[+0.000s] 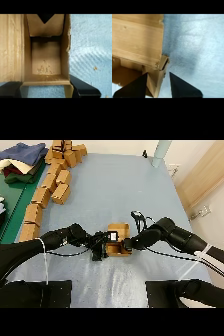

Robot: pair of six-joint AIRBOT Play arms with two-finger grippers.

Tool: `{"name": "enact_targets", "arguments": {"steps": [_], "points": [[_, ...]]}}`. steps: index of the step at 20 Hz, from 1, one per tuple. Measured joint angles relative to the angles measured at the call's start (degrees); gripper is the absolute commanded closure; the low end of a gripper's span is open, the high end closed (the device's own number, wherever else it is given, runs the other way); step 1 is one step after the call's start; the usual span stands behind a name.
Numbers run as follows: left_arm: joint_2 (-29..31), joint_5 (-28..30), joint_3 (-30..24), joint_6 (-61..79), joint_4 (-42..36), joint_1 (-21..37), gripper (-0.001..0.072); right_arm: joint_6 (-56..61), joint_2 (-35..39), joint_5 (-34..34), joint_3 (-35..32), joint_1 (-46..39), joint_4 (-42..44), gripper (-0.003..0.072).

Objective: Fold the box.

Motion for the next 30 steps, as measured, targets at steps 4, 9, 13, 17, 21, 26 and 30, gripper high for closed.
{"name": "enact_targets", "arguments": {"steps": [4, 9, 13, 17, 21, 26, 30], "points": [[0.00, -0.02, 0.00, 0.00, -0.02, 0.00, 0.0182, 5.42, -3.54, -1.20, 2.84, 2.54, -3.52, 0.0267], [0.00, -0.04, 0.00, 0.00, -0.07, 0.00, 0.0182, 10.95, -8.98, -5.18, 6.49, 5.44, -8.02, 0.0353], [0.00, -0.04, 0.00, 0.00, -0.09, 0.00, 0.0182, 13.38, -10.91, -7.30, 7.58, 6.21, -9.81, 0.0406], [0.00, -0.07, 0.00, 0.00, -0.11, 0.00, 0.0182, 14.45, -11.67, -8.22, 7.85, 6.38, -10.40, 0.0597], [0.00, -0.09, 0.00, -0.20, -0.17, 0.00, 0.0182, 15.21, -12.52, -8.37, 7.96, 7.06, -10.99, 0.0679], [0.00, -0.07, 0.00, 0.07, -0.11, 0.00, 0.0182, 14.56, -12.55, -8.85, 7.93, 7.41, -10.71, 0.0251], [0.00, -0.07, 0.00, 0.04, -0.09, 0.00, 0.0182, 14.67, -11.63, -8.61, 7.93, 7.48, -10.56, 0.0560]]}}
